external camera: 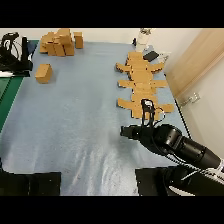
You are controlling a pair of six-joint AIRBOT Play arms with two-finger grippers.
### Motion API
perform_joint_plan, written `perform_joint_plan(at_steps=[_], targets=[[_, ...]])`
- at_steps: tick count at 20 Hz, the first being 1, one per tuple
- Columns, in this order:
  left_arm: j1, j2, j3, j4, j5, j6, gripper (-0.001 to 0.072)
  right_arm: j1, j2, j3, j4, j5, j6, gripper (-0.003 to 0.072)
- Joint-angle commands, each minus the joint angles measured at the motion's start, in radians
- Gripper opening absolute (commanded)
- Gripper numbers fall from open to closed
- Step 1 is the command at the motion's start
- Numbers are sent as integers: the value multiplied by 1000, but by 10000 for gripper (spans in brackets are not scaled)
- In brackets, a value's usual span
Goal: Fold the box.
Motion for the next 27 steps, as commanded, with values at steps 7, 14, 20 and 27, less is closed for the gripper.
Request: perform_joint_plan(at_steps=[7,14,20,27], targets=[[-482,122,-90,15,-136,-40,10,-241,-395,365,354,-193,-584,3],[-761,211,-488,18,7,-119,10,-236,-616,509,471,-201,-689,4],[-820,242,-629,13,96,-164,13,-237,-615,509,467,-248,-690,4],[-821,241,-629,-9,90,-170,13,-237,-615,509,465,-251,-690,4]])
